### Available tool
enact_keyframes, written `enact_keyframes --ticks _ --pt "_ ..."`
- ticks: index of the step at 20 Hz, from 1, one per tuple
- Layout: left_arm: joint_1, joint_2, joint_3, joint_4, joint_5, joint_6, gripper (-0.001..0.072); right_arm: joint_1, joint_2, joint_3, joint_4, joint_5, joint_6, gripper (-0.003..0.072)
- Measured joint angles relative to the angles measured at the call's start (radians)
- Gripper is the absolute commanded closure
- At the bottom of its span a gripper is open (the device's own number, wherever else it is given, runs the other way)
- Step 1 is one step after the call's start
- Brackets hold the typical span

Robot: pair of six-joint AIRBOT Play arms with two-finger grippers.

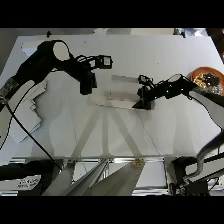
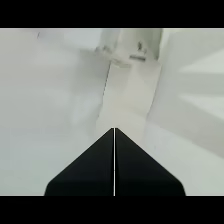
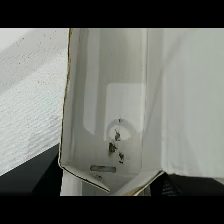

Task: Fold the box and place the chain.

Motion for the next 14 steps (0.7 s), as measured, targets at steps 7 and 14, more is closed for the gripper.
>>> enact_keyframes --ticks 7,14 --pt "0.027 0.008 -0.182 0.211 0.13 -0.52 0.0699 0.0 0.0 0.0 0.0 0.0 0.0 0.0394" --pt "0.072 -0.03 -0.266 -0.009 0.22 -0.586 0.0698 0.0 0.0 0.0 0.0 0.0 0.0 0.0394"
